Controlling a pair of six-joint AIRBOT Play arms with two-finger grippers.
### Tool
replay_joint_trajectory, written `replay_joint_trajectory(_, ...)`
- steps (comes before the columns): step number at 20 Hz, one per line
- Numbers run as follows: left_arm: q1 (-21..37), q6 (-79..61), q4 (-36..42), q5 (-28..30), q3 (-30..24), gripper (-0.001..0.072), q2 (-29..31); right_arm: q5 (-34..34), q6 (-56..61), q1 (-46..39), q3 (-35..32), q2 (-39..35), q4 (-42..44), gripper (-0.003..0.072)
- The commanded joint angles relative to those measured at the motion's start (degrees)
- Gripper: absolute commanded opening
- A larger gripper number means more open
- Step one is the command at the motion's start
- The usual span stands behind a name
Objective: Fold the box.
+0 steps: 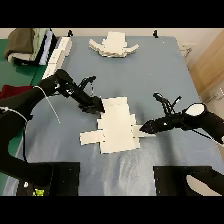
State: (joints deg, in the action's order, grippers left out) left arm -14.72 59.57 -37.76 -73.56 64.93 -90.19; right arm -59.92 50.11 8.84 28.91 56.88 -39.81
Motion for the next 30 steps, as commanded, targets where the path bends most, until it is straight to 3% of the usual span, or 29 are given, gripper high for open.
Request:
replay_joint_trajectory(1,-0.52,-4.61,5.49,1.84,-0.11,0.0494,-2.80,-0.04,0.00,0.22,0.07,-0.11,1.27,0.0007)
replay_joint_trajectory(2,-1.03,-5.49,5.49,1.84,-0.11,0.0462,-3.30,-0.04,0.02,0.22,0.07,-0.11,1.36,0.0006)
replay_joint_trajectory(20,-2.84,-11.74,7.15,-0.63,0.13,0.0460,-4.94,-1.49,1.97,0.22,0.07,-0.04,-1.57,0.0006)
replay_joint_trajectory(21,-3.21,-12.09,7.17,-0.50,0.13,0.0422,-4.94,-1.46,1.97,0.22,0.07,-0.04,-1.57,0.0006)
replay_joint_trajectory(22,-3.56,-12.79,7.21,-0.37,0.13,0.0259,-4.94,-1.49,1.97,0.22,0.07,-0.04,-1.57,0.0006)
replay_joint_trajectory(25,-3.87,-13.81,7.39,0.09,0.13,0.0223,-4.94,-1.53,1.97,0.22,0.07,-0.04,-1.57,0.0006)
replay_joint_trajectory(26,-3.87,-14.51,7.39,0.00,0.13,0.0021,-4.94,-1.55,1.97,0.22,0.07,-0.04,-1.57,0.0006)
replay_joint_trajectory(30,-3.89,-17.29,7.82,-0.28,0.13,0.0016,-4.94,-1.49,1.97,0.22,0.07,-0.04,-1.53,0.0032)
